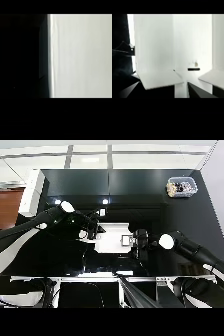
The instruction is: Fold the box and place the chain.
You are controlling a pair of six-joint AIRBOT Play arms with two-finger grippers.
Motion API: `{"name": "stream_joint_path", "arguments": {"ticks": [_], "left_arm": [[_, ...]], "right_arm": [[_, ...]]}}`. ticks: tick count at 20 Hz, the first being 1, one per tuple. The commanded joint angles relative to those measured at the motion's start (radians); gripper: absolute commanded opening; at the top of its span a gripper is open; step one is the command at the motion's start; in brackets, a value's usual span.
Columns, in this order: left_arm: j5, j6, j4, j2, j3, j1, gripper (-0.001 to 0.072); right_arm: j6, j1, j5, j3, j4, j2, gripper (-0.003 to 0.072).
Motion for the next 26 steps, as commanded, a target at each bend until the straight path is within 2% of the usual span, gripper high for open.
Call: {"name": "stream_joint_path", "arguments": {"ticks": [1, 3, 5, 8, 12, 15, 17, 22, 26], "left_arm": [[0.001, -0.001, 0.003, -0.001, 0.0, 0.0, 0.0027], [0.001, -0.001, 0.003, -0.001, 0.0, 0.0, 0.0027], [0.001, -0.001, 0.003, -0.001, 0.0, 0.0, 0.0027], [0.001, -0.001, 0.003, -0.001, 0.0, 0.0, 0.0027], [-0.001, -0.001, 0.003, -0.001, 0.0, 0.0, 0.0027], [-0.003, -0.001, 0.003, -0.001, 0.0, 0.0, 0.0027], [-0.003, -0.001, 0.003, -0.001, 0.0, 0.0, 0.0027], [-0.006, -0.002, 0.001, -0.001, 0.0, 0.0, 0.0027], [-0.006, -0.002, 0.001, -0.001, 0.0, 0.0, 0.0027]], "right_arm": [[-0.012, 0.033, -0.064, 0.0, 0.061, -0.013, 0.0683], [-0.012, 0.04, -0.145, 0.0, 0.137, -0.013, 0.0684], [-0.012, 0.039, -0.179, 0.005, 0.173, -0.01, 0.0683], [-0.011, 0.039, -0.181, 0.006, 0.145, 0.014, 0.0683], [-0.004, 0.037, -0.225, 0.006, 0.038, 0.04, 0.0683], [0.008, 0.002, -0.241, 0.006, 0.035, 0.04, 0.0683], [0.0, -0.036, -0.186, 0.019, 0.07, 0.037, 0.0682], [-0.241, -0.179, -0.007, 0.042, 0.311, 0.012, 0.0683], [-0.423, -0.188, -0.014, 0.047, 0.452, -0.057, 0.0683]]}}
